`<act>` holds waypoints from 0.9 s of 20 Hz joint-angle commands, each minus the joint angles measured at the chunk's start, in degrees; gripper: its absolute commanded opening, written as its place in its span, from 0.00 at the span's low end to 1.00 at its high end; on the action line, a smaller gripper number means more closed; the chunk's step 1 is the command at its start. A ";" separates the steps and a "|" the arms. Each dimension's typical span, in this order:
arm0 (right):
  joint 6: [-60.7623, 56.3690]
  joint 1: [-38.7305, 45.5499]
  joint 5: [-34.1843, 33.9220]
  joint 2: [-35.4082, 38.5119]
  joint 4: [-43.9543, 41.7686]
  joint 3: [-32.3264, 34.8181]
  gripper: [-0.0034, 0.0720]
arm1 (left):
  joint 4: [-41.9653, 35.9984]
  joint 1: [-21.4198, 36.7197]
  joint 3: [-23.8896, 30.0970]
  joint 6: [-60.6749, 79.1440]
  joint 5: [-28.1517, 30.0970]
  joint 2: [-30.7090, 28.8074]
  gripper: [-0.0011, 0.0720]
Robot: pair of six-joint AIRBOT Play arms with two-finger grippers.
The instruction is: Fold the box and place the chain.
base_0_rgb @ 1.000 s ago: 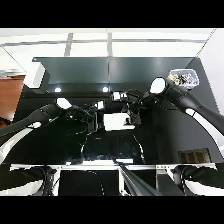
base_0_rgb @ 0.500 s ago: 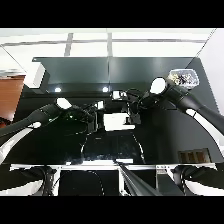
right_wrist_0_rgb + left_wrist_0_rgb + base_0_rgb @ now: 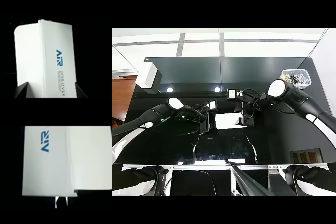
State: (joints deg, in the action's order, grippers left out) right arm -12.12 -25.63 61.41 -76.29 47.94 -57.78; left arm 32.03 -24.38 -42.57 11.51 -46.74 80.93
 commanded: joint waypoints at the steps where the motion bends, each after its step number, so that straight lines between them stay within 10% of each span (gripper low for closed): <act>1: 4.07 -0.20 -3.21 -0.24 -2.38 1.75 1.00 | 0.02 -0.04 0.02 0.00 0.02 0.04 0.61; 18: 4.87 -1.75 -6.75 -0.35 2.25 1.77 1.00 | 0.02 -0.04 0.02 0.00 0.02 0.04 0.61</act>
